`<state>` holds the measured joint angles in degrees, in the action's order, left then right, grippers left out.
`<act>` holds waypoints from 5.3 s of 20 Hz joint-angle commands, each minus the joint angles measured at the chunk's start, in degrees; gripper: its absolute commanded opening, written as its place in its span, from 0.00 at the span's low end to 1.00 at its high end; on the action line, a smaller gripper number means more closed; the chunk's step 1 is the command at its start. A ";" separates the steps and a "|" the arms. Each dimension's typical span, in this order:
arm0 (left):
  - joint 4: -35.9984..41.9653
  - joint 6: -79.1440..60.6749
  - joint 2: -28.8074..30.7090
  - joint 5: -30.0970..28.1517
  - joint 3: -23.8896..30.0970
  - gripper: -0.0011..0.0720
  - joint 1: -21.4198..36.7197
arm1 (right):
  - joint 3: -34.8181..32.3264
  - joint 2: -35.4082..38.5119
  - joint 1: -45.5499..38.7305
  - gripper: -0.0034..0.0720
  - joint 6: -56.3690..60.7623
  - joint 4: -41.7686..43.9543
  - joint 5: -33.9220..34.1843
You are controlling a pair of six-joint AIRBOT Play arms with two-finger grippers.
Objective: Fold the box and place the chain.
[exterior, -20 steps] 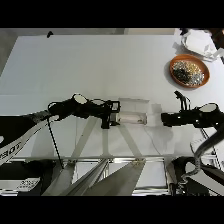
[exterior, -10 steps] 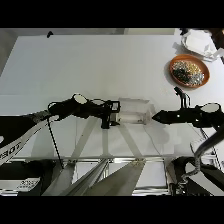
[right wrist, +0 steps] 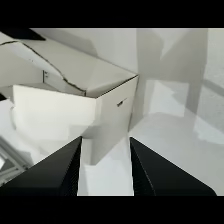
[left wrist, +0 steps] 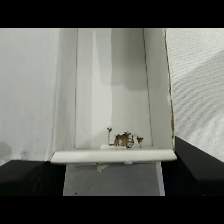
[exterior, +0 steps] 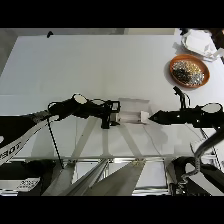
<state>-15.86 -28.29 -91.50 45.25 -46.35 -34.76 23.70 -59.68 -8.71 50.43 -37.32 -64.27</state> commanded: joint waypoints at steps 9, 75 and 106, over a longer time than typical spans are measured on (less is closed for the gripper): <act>-0.02 0.00 0.00 -0.02 -0.04 0.11 0.02 | 3.56 0.09 15.32 0.65 13.79 -6.56 10.47; -0.02 0.02 0.00 -0.02 -0.04 0.11 0.02 | 38.77 1.18 11.19 0.57 37.40 -56.54 -1.75; -0.02 0.02 0.00 -0.02 -0.04 0.11 0.02 | 67.47 -45.35 -6.16 0.07 31.93 -49.03 -0.61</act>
<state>-15.86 -28.25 -91.50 45.23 -46.35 -34.76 91.07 -106.89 -14.90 83.11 -86.91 -64.10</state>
